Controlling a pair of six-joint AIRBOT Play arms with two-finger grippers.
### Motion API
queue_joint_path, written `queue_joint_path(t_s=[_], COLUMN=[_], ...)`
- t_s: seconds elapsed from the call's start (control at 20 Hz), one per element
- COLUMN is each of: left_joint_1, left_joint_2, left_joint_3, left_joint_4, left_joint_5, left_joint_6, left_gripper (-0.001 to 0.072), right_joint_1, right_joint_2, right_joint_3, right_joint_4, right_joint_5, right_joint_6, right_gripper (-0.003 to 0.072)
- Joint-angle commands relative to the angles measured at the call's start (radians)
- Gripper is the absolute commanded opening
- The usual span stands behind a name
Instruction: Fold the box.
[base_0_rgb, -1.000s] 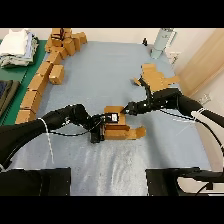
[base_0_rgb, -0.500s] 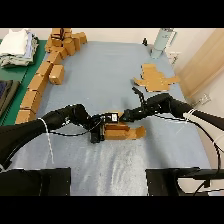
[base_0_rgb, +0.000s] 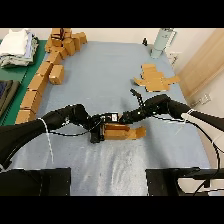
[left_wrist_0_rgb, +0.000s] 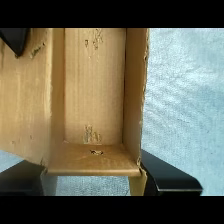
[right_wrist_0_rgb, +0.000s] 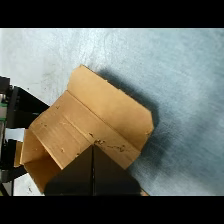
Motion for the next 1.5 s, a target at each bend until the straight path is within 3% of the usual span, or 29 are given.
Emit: queue_joint_path(t_s=[0.0,0.2,0.45,0.75,0.85,0.9,1.0,1.15,1.45], left_joint_1=[0.001,0.001,0.001,0.001,0.001,0.001,0.001,0.001,0.001], left_joint_2=[0.001,0.001,0.001,0.001,0.001,0.001,0.001,0.001,0.001], left_joint_3=[0.0,0.0,0.0,0.0,0.0,0.0,0.0,0.0,0.0], left_joint_4=[0.0,0.0,0.0,0.0,0.0,0.0,0.0,0.0,0.0], left_joint_5=[0.0,0.0,0.0,0.0,0.0,0.001,0.001,0.0,0.0], left_joint_6=[0.0,0.0,0.0,0.0,0.0,0.0,0.0,0.0,0.0], left_gripper=[0.0495,0.0495,0.0495,0.0494,0.0495,0.0494,0.0495,0.0494,0.0494], right_joint_1=[0.001,0.001,-0.001,0.041,0.082,0.098,0.129,0.157,0.157], right_joint_2=[-0.001,0.045,0.244,0.436,0.472,0.475,0.465,0.412,0.347], right_joint_3=[0.0,0.023,0.031,-0.075,-0.1,-0.101,-0.101,-0.107,-0.151], right_joint_4=[0.002,0.003,-0.085,-0.211,-0.339,-0.417,-0.536,-0.691,-0.612], right_joint_5=[-0.002,-0.054,-0.042,-0.23,-0.236,-0.228,-0.168,-0.065,0.124], right_joint_6=[0.0,-0.019,-0.037,-0.159,-0.161,-0.161,-0.195,-0.351,-0.623], right_gripper=[0.0001,0.0001,0.0001,0.0007,0.0414,0.0467,0.0654,0.0664,0.0662])
